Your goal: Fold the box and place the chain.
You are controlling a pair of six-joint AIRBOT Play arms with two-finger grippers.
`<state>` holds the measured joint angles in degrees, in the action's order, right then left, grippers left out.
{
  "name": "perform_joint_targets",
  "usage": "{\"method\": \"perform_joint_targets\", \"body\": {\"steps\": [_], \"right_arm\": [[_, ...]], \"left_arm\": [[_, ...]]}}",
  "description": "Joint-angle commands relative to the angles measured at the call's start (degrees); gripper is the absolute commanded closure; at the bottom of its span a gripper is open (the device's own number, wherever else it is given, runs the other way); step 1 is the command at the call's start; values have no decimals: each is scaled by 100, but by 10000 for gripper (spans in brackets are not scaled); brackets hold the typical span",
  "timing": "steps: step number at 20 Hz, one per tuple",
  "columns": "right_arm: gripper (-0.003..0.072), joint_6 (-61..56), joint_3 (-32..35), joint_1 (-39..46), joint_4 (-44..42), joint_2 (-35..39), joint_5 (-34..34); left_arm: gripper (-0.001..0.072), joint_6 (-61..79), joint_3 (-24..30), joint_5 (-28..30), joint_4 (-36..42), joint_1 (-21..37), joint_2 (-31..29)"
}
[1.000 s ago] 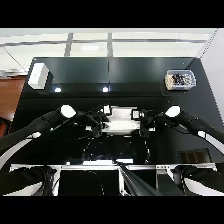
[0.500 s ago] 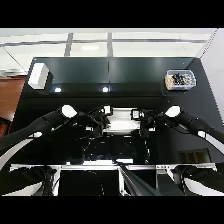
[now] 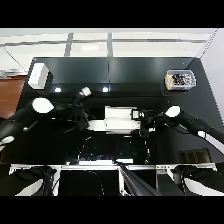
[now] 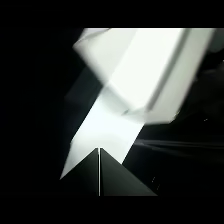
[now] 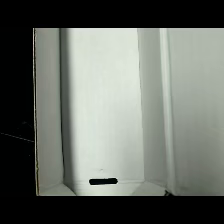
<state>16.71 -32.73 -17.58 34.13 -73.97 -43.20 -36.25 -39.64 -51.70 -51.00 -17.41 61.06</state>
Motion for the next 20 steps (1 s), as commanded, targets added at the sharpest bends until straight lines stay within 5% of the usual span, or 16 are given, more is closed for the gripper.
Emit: {"method": "perform_joint_targets", "body": {"steps": [1,3,5,8,14,18,19,20], "right_arm": [[617,0,-4,-4,0,2,-4],[617,0,-4,-7,0,2,-4],[617,0,-4,-7,0,2,-4],[617,0,-4,-4,0,2,-4],[617,2,-4,-4,0,2,-7],[617,0,-4,-4,0,2,-7],[617,0,-4,-4,0,2,-7],[617,0,-4,-4,0,2,-4]], "left_arm": [[681,-3517,260,-588,-933,1150,-280],[681,-4422,647,-859,-236,1814,-28],[681,-3722,979,-1019,1051,2221,385],[682,-2625,1012,-1003,2411,2092,1182],[682,-2297,157,-872,2253,839,2452],[679,-1766,-262,-1547,2273,723,2555],[639,-1652,-356,-1790,2306,754,2555],[406,-1646,-457,-1985,2339,769,2553]]}}
